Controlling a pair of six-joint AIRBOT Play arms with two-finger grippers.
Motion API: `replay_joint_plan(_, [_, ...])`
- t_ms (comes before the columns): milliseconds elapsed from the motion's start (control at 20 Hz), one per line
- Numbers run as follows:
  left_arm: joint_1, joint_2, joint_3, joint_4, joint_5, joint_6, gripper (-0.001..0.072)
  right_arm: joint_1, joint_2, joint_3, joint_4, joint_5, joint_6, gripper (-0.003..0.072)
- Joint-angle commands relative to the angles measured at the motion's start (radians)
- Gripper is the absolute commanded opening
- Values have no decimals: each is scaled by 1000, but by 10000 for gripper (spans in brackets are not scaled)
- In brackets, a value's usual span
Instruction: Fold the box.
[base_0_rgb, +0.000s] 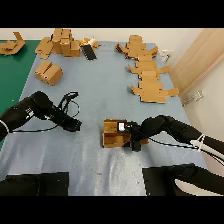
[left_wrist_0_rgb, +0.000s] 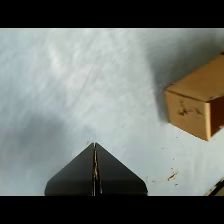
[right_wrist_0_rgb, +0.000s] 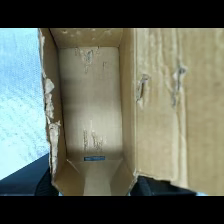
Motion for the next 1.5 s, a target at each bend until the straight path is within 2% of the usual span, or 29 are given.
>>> replay_joint_plan(0, [22, -39, -27, -118, 132, 557, 10, 0, 0, 0, 0, 3, 0, 501])
replay_joint_plan(100, [-57, -8, -45, -23, 178, 603, 9, 0, 0, 0, 0, 6, 0, 501])
replay_joint_plan(300, [-184, 154, -170, 4, 200, 647, 10, 0, 0, 0, 0, 6, 0, 501])
replay_joint_plan(450, [-302, 251, -268, 6, 332, 676, 13, 0, 0, 0, 0, 5, 0, 501])
replay_joint_plan(500, [-342, 245, -283, 8, 380, 710, 59, 0, 0, 0, 0, 6, 0, 501])
replay_joint_plan(600, [-399, 204, -287, 2, 451, 761, 693, 0, 0, 0, 0, 7, 0, 501])
replay_joint_plan(700, [-428, 159, -286, -26, 499, 759, 696, 0, 0, 0, 0, 7, 0, 501])
replay_joint_plan(800, [-445, 127, -282, -109, 528, 762, 696, 0, 0, 0, 0, 7, 0, 501])
replay_joint_plan(950, [-466, 118, -261, -179, 579, 762, 696, 0, 0, 0, 0, 7, 0, 501])
replay_joint_plan(1300, [-472, 106, -242, -178, 569, 785, 696, 0, 0, 0, 0, 7, 0, 501])
replay_joint_plan(1450, [-473, 78, -228, -179, 532, 808, 696, 0, 0, 0, 0, 7, 0, 501])
